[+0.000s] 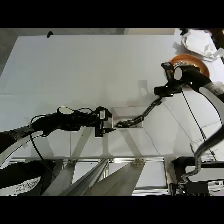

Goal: Fold the box and place the chain.

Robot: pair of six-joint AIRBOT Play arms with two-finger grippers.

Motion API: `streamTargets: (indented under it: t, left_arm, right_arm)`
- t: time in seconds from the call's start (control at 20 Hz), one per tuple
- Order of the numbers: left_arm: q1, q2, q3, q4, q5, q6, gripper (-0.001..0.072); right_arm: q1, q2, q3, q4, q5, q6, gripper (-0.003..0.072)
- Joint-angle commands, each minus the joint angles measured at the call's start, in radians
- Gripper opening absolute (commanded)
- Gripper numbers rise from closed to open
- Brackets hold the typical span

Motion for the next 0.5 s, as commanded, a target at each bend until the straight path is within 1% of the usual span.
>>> streamTargets:
  t: [0.0,0.3,0.45]
  left_arm:
    - [0.001,0.0,0.001,0.0,0.0,0.0,0.0406]
    - [0.001,0.0,0.001,0.0,0.0,0.0,0.0406]
    - [0.001,0.0,0.001,0.0,0.0,0.0,0.0406]
  right_arm:
    - [0.0,0.065,0.001,0.02,0.056,-0.031,0.0016]
    - [0.012,0.3,0.001,0.165,0.208,-0.111,0.0015]
    - [0.071,0.418,0.001,0.213,0.293,-0.111,0.0015]
